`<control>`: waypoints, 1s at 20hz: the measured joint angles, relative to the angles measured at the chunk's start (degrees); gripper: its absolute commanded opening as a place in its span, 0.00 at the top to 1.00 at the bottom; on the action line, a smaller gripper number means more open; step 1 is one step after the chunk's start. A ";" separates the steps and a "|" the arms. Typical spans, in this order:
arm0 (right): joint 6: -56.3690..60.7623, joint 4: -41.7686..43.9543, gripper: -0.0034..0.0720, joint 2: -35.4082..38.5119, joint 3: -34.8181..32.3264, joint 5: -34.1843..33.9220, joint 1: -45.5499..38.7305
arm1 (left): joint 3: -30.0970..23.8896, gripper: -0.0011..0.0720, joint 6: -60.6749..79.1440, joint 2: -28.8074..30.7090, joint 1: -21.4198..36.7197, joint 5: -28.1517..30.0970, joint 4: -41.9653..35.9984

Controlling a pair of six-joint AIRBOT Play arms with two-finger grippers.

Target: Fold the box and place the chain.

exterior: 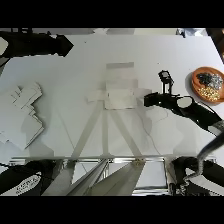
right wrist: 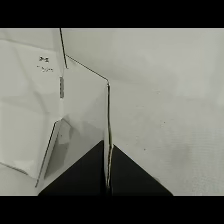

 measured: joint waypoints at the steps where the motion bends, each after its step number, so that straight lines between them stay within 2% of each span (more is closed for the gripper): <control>1: -0.11 0.15 0.95 0.00 -0.20 -0.26 0.00 | 0.00 0.35 0.00 0.00 0.00 0.00 0.00; 15: -0.42 0.76 0.95 0.00 -0.63 -1.14 0.00 | 0.00 0.35 -1.49 -0.22 0.00 0.13 -1.16; 16: -0.42 0.76 0.95 0.00 -0.63 -1.14 0.00 | 0.00 0.33 -1.81 -0.48 -0.02 -0.61 -1.36; 18: -0.42 0.76 0.95 0.00 -0.63 -1.16 0.00 | 0.00 0.15 -1.97 -1.31 -0.22 -1.95 -1.49; 20: -0.42 0.76 0.95 0.00 -0.63 -1.16 0.00 | 0.00 0.14 -0.31 -2.80 -0.61 -3.15 -2.10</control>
